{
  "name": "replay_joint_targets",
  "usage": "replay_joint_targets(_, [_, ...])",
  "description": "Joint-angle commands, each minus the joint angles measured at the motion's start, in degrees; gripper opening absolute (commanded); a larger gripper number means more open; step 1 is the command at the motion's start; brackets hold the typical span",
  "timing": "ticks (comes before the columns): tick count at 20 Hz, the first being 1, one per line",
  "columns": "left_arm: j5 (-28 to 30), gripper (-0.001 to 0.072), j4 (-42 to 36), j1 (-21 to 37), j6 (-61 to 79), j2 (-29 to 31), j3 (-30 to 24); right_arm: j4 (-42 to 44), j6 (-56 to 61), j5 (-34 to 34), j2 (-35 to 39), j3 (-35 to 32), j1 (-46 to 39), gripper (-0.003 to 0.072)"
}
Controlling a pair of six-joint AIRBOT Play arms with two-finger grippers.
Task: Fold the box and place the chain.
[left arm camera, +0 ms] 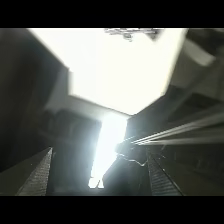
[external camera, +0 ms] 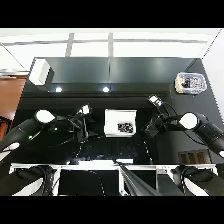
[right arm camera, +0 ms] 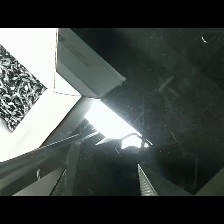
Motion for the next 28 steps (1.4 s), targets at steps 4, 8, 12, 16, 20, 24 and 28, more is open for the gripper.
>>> replay_joint_targets(4, [-4.7, 0.0712, -6.7, 0.2, 14.9, -11.1, 7.2, 0.1, 0.0, 0.0, 0.0, 0.0, 0.0, 0.0498])
replay_joint_targets(8, [-5.5, 0.0712, -3.2, -1.8, 12.4, -14.5, 10.9, 0.1, 0.0, 0.0, 0.0, 0.0, 0.0, 0.0497])
replay_joint_targets(12, [-5.3, 0.0712, -3.4, -3.1, 11.1, -14.6, 11.0, 0.1, 0.0, -0.1, 0.0, 0.0, 0.0, 0.0498])
replay_joint_targets(16, [-5.4, 0.0711, -3.7, -3.1, 10.9, -14.6, 11.0, 0.1, 0.0, 0.0, 0.0, 0.0, 0.0, 0.0498])
replay_joint_targets(20, [-5.4, 0.0712, 0.7, -3.1, 5.4, -14.6, 11.0, 0.1, 0.0, 0.0, 0.0, 0.0, 0.0, 0.0498])
replay_joint_targets(24, [-5.0, 0.0712, -3.7, -3.4, 5.4, -14.6, 10.9, 0.1, 0.0, -0.1, 0.0, 0.0, 0.0, 0.0498])
replay_joint_targets(28, [-3.3, 0.0712, -4.3, -5.8, 5.4, -14.7, 10.8, 0.0, 0.0, -0.1, 0.0, 0.0, 0.0, 0.0498])
